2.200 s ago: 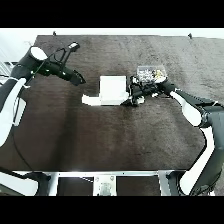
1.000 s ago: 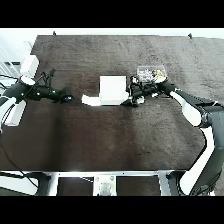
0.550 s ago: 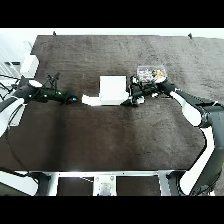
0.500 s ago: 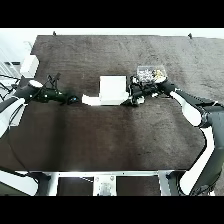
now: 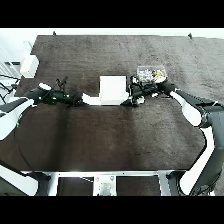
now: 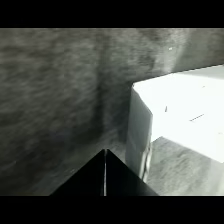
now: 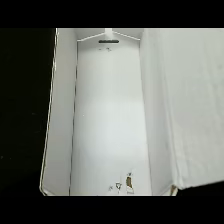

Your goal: Fold the box and place the chain.

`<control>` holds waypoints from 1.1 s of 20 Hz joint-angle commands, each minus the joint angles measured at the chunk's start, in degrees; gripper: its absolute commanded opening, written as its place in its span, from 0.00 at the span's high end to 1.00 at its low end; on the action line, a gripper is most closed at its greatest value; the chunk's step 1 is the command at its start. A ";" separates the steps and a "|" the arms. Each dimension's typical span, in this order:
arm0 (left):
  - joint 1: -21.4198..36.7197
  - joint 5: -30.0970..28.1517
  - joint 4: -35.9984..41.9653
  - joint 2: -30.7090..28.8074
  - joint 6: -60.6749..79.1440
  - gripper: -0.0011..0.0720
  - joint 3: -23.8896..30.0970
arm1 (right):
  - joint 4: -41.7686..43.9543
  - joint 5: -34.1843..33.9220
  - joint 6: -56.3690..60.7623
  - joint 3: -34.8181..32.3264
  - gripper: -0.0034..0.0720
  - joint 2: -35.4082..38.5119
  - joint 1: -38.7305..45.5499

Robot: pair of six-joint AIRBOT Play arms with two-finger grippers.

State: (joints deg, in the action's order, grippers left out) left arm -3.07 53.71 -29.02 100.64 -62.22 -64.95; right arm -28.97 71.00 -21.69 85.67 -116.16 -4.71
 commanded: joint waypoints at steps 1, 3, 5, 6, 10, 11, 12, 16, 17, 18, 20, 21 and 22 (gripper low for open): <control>-0.70 0.35 3.61 0.55 2.73 0.95 -1.33 | 0.02 0.00 0.02 0.00 0.16 0.00 0.02; -0.70 2.34 2.47 0.52 2.47 0.95 -3.74 | 0.02 0.00 0.00 0.00 0.16 0.00 0.02; -0.72 3.19 3.04 0.52 2.19 0.95 -4.92 | 0.02 0.00 0.02 0.00 0.16 0.00 0.02; -0.70 3.54 4.33 0.50 2.27 0.95 -4.94 | 0.02 0.00 0.00 0.00 0.16 0.00 0.02; -0.70 5.46 9.35 0.50 5.33 0.87 -4.94 | 0.02 0.00 0.02 0.00 0.16 0.00 0.02; -0.70 5.77 9.35 0.50 5.75 0.87 -4.94 | 0.02 0.00 0.02 0.00 0.16 0.00 0.02; -0.70 5.92 9.33 0.50 5.70 0.79 -4.94 | 0.02 0.00 0.02 0.00 0.16 0.00 0.02; -0.70 6.60 9.73 0.50 5.73 0.70 -4.94 | 0.02 0.00 0.02 0.00 0.16 0.00 0.02; -0.70 6.58 9.70 0.50 5.68 0.56 -4.94 | 0.02 0.00 0.00 0.00 0.16 0.00 0.02; -0.70 6.67 9.73 0.48 5.70 0.54 -4.98 | 0.02 0.00 0.02 0.00 0.16 0.00 0.02; -0.72 6.73 9.55 0.50 5.73 0.54 -5.05 | 0.02 0.00 0.02 0.00 0.16 0.00 0.02; -0.79 6.69 9.18 0.50 5.75 0.54 -5.05 | 0.02 0.00 0.02 0.00 0.16 0.00 0.02; -0.83 6.67 8.59 0.50 5.73 0.54 -5.05 | 0.02 0.00 0.02 0.00 0.16 0.00 0.02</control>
State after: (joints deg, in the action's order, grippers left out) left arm -3.81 60.23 -19.62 101.10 -56.60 -69.93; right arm -28.97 71.00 -21.69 85.67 -116.16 -4.71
